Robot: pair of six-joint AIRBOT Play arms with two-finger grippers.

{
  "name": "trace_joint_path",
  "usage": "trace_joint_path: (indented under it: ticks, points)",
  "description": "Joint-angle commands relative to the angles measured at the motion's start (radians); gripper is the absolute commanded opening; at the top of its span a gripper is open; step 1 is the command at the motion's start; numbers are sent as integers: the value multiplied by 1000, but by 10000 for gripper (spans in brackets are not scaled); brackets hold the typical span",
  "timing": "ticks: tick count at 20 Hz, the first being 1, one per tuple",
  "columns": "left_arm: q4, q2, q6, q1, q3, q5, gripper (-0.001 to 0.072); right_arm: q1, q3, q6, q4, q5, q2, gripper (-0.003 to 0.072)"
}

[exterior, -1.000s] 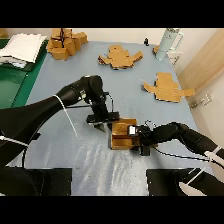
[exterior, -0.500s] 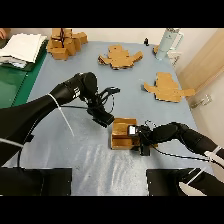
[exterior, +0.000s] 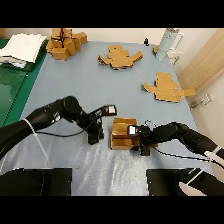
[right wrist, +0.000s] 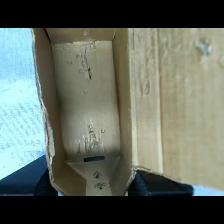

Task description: Fold the box.

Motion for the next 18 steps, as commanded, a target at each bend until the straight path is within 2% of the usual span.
trace_joint_path:
  ticks: [1, 4, 8, 13, 18]
  points:
    - [-249, 24, 433, -2, -149, 190, 686, 1, 1, 0, 0, 0, 0, 464]
    - [-252, 18, 425, -41, -159, 224, 687, 1, 1, 0, 0, 0, 0, 464]
    - [-254, -13, 360, -102, -155, 325, 687, 1, 1, 0, 0, 0, 0, 464]
    - [-222, -44, 297, -138, -134, 332, 687, 1, 1, 0, 0, 0, 0, 464]
    - [-95, -76, 152, -178, -88, 321, 687, 1, 1, 0, 0, 0, 0, 464]
